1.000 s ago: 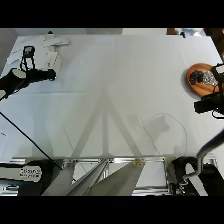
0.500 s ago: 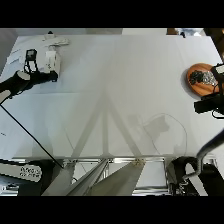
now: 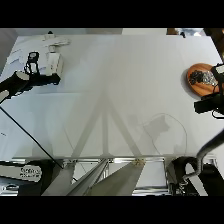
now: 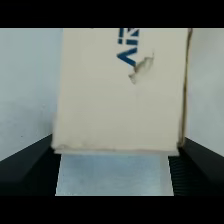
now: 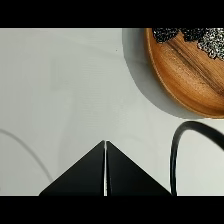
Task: Fold the box and place the chain.
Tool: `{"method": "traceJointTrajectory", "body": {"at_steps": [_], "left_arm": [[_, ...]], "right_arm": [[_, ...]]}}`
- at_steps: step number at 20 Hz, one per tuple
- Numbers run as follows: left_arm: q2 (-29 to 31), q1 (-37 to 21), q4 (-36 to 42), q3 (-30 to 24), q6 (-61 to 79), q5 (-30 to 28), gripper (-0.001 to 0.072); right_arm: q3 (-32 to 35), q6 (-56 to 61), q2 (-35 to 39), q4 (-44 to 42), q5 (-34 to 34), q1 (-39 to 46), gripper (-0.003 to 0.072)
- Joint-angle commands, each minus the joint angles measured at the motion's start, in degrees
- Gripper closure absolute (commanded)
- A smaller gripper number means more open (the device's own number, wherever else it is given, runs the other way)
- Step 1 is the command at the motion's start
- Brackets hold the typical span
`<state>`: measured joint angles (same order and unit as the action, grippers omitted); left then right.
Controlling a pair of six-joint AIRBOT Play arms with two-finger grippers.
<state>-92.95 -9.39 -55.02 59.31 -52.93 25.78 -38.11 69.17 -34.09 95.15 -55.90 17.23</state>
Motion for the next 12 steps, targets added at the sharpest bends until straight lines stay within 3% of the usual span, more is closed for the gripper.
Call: {"method": "traceJointTrajectory", "body": {"at_steps": [1,12], "left_arm": [[5.2,0.0,0.1,0.1,0.6,-1.6,0.0008],[18.1,0.0,0.2,0.1,0.6,-1.5,0.0009]], "right_arm": [[0.0,0.0,0.0,0.0,0.0,0.0,0.0677],[0.0,0.0,0.0,0.0,0.0,0.0,0.0677]]}}
